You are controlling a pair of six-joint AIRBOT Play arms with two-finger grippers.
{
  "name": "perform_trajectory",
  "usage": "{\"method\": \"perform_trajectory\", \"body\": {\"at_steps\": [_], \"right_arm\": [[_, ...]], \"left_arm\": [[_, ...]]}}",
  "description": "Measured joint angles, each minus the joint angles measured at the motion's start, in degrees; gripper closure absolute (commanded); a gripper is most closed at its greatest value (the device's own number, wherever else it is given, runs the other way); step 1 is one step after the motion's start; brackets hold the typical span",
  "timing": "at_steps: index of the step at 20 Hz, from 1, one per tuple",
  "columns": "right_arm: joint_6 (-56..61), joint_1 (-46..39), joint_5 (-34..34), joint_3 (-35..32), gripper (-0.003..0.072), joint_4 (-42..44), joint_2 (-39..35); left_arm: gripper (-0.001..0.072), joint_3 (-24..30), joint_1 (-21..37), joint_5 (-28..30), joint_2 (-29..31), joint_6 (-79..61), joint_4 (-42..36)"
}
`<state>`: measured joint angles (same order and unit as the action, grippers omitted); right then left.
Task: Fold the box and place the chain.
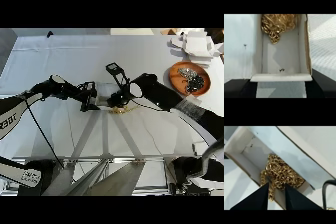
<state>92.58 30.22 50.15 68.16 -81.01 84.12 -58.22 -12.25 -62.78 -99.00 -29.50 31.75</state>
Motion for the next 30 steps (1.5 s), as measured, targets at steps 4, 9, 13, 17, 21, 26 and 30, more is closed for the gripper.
{"method": "perform_trajectory", "body": {"at_steps": [4,9,13,17,21,26,30], "right_arm": [[-1.9,0.0,1.3,0.0,0.0346,0.3,-2.9],[-8.0,0.5,9.7,0.0,0.0141,0.4,-6.9],[-10.0,3.1,16.1,-1.0,0.0131,0.7,-7.8],[-6.3,7.0,15.3,-2.9,0.0133,0.9,-8.0],[3.1,8.7,6.3,-8.5,0.0133,1.4,-8.1],[14.0,9.2,-5.2,-12.5,0.0133,0.2,-5.9],[21.0,9.3,-9.5,-13.2,0.0132,-3.0,-3.0]], "left_arm": [[0.0385,0.0,0.0,0.0,0.0,0.0,0.0],[0.0385,0.0,0.0,0.0,0.0,0.0,0.0],[0.0385,0.0,0.0,0.0,0.0,0.0,0.0],[0.0385,0.0,0.0,0.0,0.0,0.0,0.0],[0.0385,0.0,0.0,0.0,0.0,0.0,0.0],[0.0385,0.0,0.0,0.0,0.0,0.0,0.0],[0.0385,0.0,0.0,0.0,0.0,0.0,0.0]]}}
